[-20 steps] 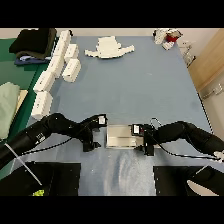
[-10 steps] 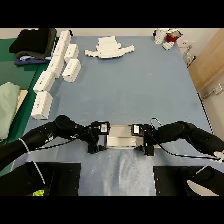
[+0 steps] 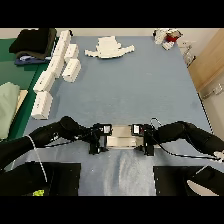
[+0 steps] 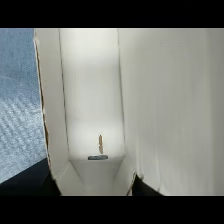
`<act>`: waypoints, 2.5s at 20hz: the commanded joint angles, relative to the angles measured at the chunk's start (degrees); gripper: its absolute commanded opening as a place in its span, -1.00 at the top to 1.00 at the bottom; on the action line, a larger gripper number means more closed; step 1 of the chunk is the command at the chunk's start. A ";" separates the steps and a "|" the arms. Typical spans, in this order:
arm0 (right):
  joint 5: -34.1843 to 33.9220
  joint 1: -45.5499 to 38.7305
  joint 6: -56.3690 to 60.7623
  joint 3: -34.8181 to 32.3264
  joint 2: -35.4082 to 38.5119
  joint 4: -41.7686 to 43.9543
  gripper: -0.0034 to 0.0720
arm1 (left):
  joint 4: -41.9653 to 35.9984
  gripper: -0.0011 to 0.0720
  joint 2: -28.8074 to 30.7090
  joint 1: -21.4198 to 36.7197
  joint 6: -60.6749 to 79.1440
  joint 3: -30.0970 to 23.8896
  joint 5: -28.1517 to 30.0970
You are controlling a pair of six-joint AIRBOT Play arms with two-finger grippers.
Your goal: Fold the box.
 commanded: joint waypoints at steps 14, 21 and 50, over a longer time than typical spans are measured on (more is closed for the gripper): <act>0.00 0.04 0.02 -0.02 -0.02 0.00 -0.45 | -1.27 -0.59 -0.50 -2.45 -1.99 0.09 3.23; 0.02 0.04 0.02 -0.02 -0.02 0.00 -0.45 | -0.66 -0.58 -0.50 -2.45 -2.84 0.11 3.32; 0.00 0.04 0.00 -0.02 -0.02 0.00 -0.45 | -0.70 -0.32 -0.46 -2.45 -2.86 0.11 3.19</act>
